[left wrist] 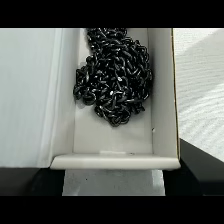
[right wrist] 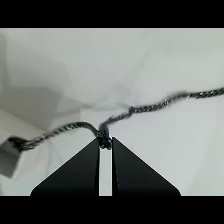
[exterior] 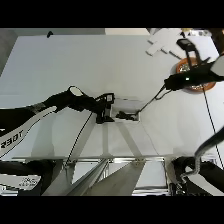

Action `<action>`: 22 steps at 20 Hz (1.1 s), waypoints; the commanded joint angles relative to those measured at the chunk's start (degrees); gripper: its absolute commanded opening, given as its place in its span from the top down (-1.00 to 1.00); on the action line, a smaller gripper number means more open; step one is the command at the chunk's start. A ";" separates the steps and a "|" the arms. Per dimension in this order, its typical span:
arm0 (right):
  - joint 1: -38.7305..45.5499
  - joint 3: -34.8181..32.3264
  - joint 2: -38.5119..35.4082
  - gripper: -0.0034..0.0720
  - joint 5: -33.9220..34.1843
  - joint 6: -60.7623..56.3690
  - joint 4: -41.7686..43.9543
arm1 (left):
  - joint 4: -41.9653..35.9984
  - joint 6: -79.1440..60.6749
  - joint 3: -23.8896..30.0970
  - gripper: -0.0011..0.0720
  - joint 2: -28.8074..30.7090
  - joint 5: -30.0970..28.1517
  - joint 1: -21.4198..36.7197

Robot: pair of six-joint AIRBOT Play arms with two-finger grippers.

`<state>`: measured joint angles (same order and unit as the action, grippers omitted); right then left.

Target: Fold the box and place the chain.

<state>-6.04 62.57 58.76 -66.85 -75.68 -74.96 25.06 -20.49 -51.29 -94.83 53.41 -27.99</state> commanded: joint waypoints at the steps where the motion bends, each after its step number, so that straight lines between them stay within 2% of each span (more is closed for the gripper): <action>1: -0.02 0.02 -11.63 0.87 -0.20 3.74 6.54 | 0.02 -0.02 0.00 0.70 0.02 -0.02 -0.04; 4: -0.04 0.02 -18.05 0.87 -1.62 4.02 9.94 | 0.02 -0.02 0.00 0.70 0.02 -0.02 -0.02; 7: -0.04 0.02 -20.70 0.87 -1.81 5.16 16.52 | 0.02 -0.02 0.00 0.70 0.02 -0.02 -0.02; 11: -0.09 0.02 -20.52 0.87 -3.45 9.27 27.85 | 0.02 -0.02 0.00 0.70 0.02 -0.02 -0.02; 17: -0.72 0.02 -18.25 0.87 -4.44 11.74 34.99 | 0.02 -0.02 0.00 0.70 0.02 -0.02 -0.02; 19: -4.44 -0.02 -15.74 0.87 -4.39 13.49 33.62 | 0.02 -0.02 0.00 0.70 0.02 0.00 -0.02; 22: -10.10 -0.02 -9.44 0.87 -3.54 14.05 26.47 | 0.02 -0.02 0.00 0.70 0.02 -0.02 -0.02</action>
<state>-11.97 62.57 44.82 -70.78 -63.00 -44.31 25.06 -20.49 -51.29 -94.83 53.41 -27.99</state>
